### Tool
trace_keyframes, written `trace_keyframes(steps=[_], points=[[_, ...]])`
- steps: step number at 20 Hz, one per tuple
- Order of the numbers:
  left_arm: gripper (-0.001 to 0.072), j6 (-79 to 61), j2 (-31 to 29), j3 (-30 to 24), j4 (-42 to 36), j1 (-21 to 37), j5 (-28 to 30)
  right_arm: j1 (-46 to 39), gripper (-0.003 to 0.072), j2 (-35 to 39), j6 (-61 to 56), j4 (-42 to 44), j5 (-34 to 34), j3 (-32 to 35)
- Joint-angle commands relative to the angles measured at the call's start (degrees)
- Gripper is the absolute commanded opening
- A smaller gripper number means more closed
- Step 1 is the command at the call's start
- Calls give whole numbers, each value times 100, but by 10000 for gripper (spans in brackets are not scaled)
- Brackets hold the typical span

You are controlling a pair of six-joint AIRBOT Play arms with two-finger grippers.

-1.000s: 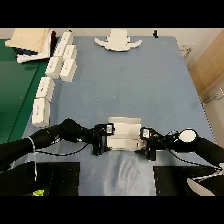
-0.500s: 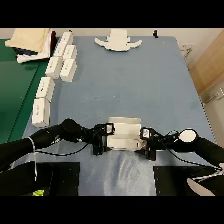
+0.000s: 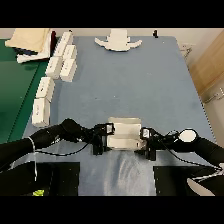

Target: Fold the box.

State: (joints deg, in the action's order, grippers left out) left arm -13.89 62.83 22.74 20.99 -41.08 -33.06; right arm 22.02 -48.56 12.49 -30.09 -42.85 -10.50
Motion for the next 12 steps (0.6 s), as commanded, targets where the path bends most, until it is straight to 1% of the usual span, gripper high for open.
trace_keyframes(steps=[1,7,10,12], points=[[598,-2,4,4,4,-2,-2,-13,720,7,0,55,-155,-17],[598,0,4,4,2,-2,-2,-24,720,85,-2,28,-955,-52],[598,-2,4,4,4,-2,-4,-26,720,284,-125,-11,-892,-57],[598,-2,2,4,4,-2,-2,-26,720,444,-750,-262,-898,-79]])
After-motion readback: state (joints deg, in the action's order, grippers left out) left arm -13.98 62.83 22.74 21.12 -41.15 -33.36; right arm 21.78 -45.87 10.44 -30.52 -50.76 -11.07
